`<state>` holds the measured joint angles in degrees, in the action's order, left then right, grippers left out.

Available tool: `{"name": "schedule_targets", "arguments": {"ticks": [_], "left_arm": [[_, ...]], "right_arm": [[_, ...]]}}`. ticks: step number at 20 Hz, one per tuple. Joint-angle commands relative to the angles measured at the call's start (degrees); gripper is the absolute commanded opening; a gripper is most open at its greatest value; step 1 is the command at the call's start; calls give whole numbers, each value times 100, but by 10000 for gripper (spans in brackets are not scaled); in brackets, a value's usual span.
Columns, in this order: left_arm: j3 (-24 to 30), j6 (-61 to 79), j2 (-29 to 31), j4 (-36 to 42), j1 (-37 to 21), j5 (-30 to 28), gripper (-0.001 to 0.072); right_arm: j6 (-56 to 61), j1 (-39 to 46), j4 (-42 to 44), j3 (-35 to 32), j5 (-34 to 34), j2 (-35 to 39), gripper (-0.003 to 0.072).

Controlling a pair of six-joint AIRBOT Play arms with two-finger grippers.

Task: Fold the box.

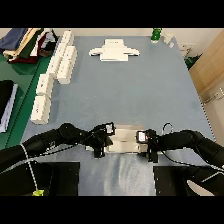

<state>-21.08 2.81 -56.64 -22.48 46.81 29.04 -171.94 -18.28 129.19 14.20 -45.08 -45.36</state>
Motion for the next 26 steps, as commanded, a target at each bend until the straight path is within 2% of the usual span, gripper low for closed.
{"name": "schedule_targets", "arguments": {"ticks": [1,4,8,11,14,16,18,20,23,26], "left_arm": [[0,-380,81,-275,-13,39,15],[0,-1443,415,-1182,-13,50,15],[0,-4242,1351,-3397,-162,92,15],[0,-6601,2212,-4924,-857,461,15],[2,-8898,2719,-5554,-2002,1309,15],[2,-9908,2754,-5486,-2719,1746,15],[15,-9731,2643,-5121,-3156,2308,15],[76,-9042,2345,-4308,-3335,2787,14],[332,-8122,1749,-2970,-3320,2793,14],[522,-7538,1233,-2149,-3320,2653,14]], "right_arm": [[2,-4,2,2,2,2,512],[2,-4,2,2,2,2,512],[2,-4,2,4,2,2,512],[2,-4,2,2,2,2,512],[2,-4,2,2,0,2,511],[2,-4,2,4,0,2,512],[2,-4,2,2,2,2,511],[2,-4,2,2,2,2,512],[2,-4,2,2,0,2,512],[2,-4,2,4,2,2,511]]}}
